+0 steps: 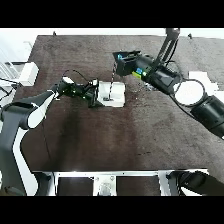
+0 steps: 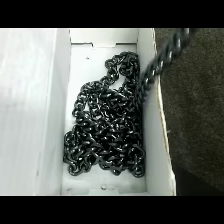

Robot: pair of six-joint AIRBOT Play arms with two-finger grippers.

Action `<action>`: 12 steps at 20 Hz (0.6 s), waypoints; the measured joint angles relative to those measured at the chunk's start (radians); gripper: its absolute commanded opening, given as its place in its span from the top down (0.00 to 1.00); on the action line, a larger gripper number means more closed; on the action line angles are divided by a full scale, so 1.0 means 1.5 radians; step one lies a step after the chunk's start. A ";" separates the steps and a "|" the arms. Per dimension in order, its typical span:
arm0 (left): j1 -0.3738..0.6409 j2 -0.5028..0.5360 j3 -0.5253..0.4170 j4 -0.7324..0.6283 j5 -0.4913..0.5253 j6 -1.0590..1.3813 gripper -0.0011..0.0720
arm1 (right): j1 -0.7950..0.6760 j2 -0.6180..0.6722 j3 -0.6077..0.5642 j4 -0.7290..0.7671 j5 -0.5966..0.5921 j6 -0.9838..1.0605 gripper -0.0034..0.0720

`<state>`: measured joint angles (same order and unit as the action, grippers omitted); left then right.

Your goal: Fold the box and place the chain.

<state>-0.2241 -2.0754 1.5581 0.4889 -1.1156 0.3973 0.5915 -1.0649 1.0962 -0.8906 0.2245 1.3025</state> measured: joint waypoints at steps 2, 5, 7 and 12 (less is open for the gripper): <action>0.000 0.000 0.000 0.000 0.000 0.000 0.58 | 0.003 -0.011 -0.016 0.000 -0.009 0.021 0.95; 0.000 0.000 0.000 0.000 0.000 0.000 0.58 | 0.008 -0.035 -0.038 0.000 -0.020 0.051 0.95; 0.000 0.000 0.000 0.000 0.000 0.000 0.58 | 0.008 -0.059 -0.046 0.000 -0.028 0.065 0.95; 0.000 0.000 0.000 0.000 0.000 0.000 0.58 | 0.013 -0.145 -0.053 0.008 -0.045 0.085 0.95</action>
<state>-0.2241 -2.0754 1.5581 0.4889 -1.1152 0.3977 0.6106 -1.2831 1.0161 -0.8780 0.1577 1.4303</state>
